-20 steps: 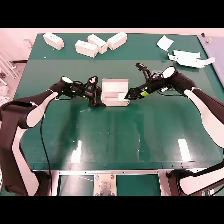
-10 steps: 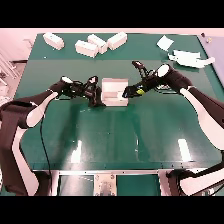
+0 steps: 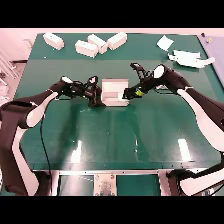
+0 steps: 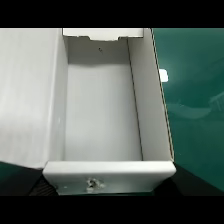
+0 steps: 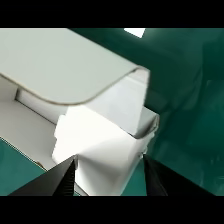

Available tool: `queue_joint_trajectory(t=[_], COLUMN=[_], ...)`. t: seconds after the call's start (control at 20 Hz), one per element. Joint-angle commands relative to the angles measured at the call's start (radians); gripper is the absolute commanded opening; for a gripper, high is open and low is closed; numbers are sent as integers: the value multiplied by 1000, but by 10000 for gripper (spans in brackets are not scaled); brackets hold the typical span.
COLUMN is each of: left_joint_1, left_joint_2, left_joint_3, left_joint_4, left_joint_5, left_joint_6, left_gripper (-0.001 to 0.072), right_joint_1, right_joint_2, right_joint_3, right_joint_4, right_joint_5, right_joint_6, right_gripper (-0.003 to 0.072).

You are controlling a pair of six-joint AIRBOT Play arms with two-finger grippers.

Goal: Fold the box and place the chain.

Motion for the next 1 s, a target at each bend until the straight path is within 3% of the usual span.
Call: queue_joint_trajectory(t=[0.0, 0.3, 0.55, 0.95], left_joint_1=[0, 0, 0, 0], left_joint_2=[0, 0, 0, 0], left_joint_3=[0, 0, 0, 0], left_joint_4=[0, 0, 0, 0], left_joint_5=[0, -1, -1, -1], left_joint_6=[0, 0, 0, 0], left_gripper=[469, 469, 469, 469], right_joint_1=[7, 35, 49, 48], right_joint_2=[0, -1, -1, -1], right_joint_3=[1, 5, 34, 60], right_joint_4=[-9, -17, -132, -155], right_joint_5=[-8, -27, -22, 53], right_joint_6=[24, 58, 170, 189], right_gripper=[477, 476, 476, 478])
